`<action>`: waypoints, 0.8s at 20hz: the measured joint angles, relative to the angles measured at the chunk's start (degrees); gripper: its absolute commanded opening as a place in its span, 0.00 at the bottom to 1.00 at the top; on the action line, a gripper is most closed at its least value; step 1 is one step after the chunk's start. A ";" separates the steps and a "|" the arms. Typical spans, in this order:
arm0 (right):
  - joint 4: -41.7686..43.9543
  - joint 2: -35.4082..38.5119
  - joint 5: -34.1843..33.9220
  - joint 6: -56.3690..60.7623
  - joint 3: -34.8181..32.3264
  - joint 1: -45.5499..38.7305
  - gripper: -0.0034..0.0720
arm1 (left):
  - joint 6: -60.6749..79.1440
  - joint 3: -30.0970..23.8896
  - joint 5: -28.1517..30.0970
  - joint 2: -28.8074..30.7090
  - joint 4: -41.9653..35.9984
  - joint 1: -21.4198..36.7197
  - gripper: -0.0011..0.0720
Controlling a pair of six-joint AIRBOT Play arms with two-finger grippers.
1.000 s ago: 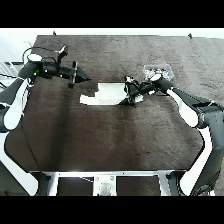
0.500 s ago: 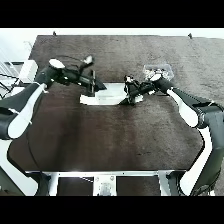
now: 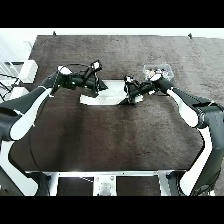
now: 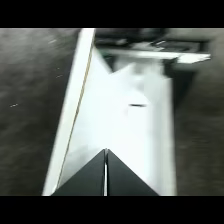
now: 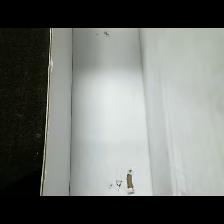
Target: Fold the box and place the chain.
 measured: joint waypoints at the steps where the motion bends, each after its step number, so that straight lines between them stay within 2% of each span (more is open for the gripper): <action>1: 0.00 0.00 0.00 0.00 0.00 0.00 0.78 | 0.42 0.24 1.05 -0.26 -0.02 -0.07 0.03; 8: 0.02 0.00 0.00 0.04 0.00 0.00 0.78 | 2.12 0.90 9.57 -2.69 0.15 -0.13 0.04; 16: 0.04 -0.02 -0.02 0.07 0.00 -0.02 0.78 | 2.56 1.01 10.32 -5.46 0.09 -0.07 0.04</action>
